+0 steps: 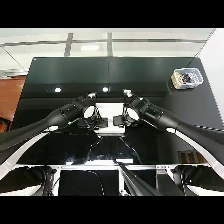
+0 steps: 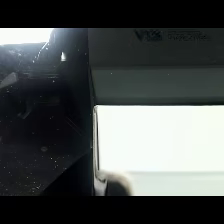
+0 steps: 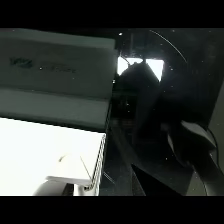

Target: Fold the box and place the chain.

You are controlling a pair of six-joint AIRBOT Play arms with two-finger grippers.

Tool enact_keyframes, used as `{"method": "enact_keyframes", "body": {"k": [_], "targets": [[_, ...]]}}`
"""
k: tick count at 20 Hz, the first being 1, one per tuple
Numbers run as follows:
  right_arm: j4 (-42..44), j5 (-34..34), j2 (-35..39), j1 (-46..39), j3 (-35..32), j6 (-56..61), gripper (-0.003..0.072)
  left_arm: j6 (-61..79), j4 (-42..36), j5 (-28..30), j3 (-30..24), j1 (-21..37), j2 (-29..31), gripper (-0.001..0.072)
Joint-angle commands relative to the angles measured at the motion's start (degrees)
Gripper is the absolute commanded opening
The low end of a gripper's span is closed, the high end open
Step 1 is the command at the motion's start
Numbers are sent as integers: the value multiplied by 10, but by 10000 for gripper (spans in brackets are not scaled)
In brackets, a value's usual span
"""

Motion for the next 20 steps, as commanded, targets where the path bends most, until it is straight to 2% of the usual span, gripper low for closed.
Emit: {"method": "enact_keyframes", "body": {"k": [1,6,7,8,9,14,16,19,20], "targets": [[-14,16,-9,2,12,13,373,0,0,0,0,1,0,30],[-11,50,-37,8,29,13,372,0,0,0,0,1,0,30],[-11,50,-39,13,29,14,344,0,0,0,0,1,0,30],[-11,45,-39,16,29,13,85,0,0,0,0,1,0,30],[-9,41,-39,19,29,13,12,0,0,0,0,1,0,30],[-3,49,-37,18,30,13,15,0,0,0,0,1,0,30],[0,50,-35,18,31,13,214,0,0,0,0,1,0,30],[2,50,-35,18,32,14,206,0,0,0,0,1,0,30],[2,50,-35,18,32,14,182,0,0,1,0,1,0,30]]}}
